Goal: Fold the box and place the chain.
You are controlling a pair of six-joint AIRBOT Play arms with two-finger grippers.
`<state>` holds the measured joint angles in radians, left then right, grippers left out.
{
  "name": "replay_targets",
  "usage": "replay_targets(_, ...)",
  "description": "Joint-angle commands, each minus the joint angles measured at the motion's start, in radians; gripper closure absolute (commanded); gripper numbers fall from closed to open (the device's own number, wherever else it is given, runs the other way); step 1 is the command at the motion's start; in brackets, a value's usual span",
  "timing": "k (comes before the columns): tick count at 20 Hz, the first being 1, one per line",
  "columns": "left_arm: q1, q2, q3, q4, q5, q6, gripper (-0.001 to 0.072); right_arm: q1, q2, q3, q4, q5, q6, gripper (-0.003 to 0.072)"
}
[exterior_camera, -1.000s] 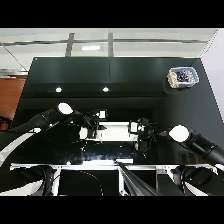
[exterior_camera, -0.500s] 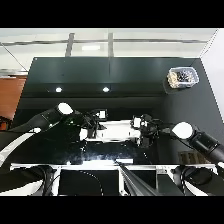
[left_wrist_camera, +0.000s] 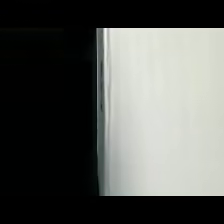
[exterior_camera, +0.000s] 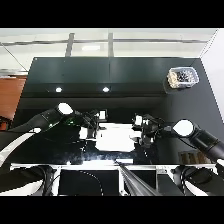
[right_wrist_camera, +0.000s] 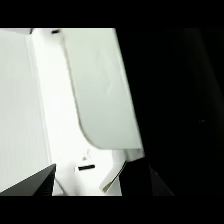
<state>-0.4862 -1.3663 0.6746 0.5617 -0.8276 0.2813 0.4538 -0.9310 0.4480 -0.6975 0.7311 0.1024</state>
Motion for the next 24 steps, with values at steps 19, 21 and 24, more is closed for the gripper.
replay_targets(19,0.000,0.000,0.000,0.000,0.000,-0.001,0.0684,0.244,-0.007,-0.056,-0.027,-0.108,0.126,-0.0033)
replay_targets(21,0.000,0.000,0.000,0.000,-0.001,-0.001,0.0684,0.240,-0.005,-0.051,-0.013,-0.107,0.130,-0.0032)
replay_targets(24,0.000,0.000,0.000,0.000,-0.008,-0.001,0.0684,0.207,-0.004,-0.049,-0.017,-0.106,0.129,-0.0032)
